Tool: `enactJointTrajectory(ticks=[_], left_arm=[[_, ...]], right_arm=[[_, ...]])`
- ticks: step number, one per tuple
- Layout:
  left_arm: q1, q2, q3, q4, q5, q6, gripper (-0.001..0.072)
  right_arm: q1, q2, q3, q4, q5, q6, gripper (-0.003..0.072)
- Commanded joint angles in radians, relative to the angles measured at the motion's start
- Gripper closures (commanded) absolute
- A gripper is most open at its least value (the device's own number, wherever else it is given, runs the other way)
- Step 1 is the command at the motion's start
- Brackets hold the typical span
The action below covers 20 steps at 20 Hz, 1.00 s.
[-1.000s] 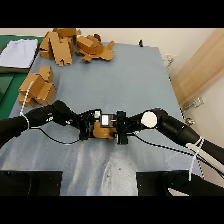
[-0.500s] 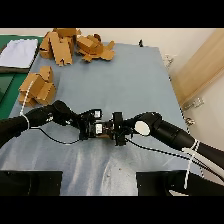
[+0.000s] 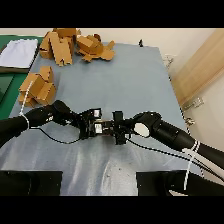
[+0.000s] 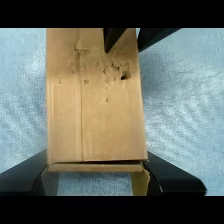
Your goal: Fold the box.
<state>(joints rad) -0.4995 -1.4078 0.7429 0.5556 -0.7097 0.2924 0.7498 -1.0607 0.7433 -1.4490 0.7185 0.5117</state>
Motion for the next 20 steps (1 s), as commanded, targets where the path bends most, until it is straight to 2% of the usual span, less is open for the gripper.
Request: enactJointTrajectory(ticks=[1, 14, 20], left_arm=[[0.000, 0.000, 0.000, 0.002, -0.006, 0.002, 0.0240], [0.000, 0.000, 0.000, 0.002, -0.006, 0.002, 0.0239], [0.000, 0.000, 0.000, 0.002, -0.007, 0.002, 0.0240]], right_arm=[[0.001, 0.028, 0.001, -0.013, -0.002, 0.014, 0.0525], [0.001, 0.043, 0.001, -0.008, -0.018, 0.016, 0.0525], [0.026, 0.026, 0.001, 0.060, 0.029, 0.014, 0.0527]])
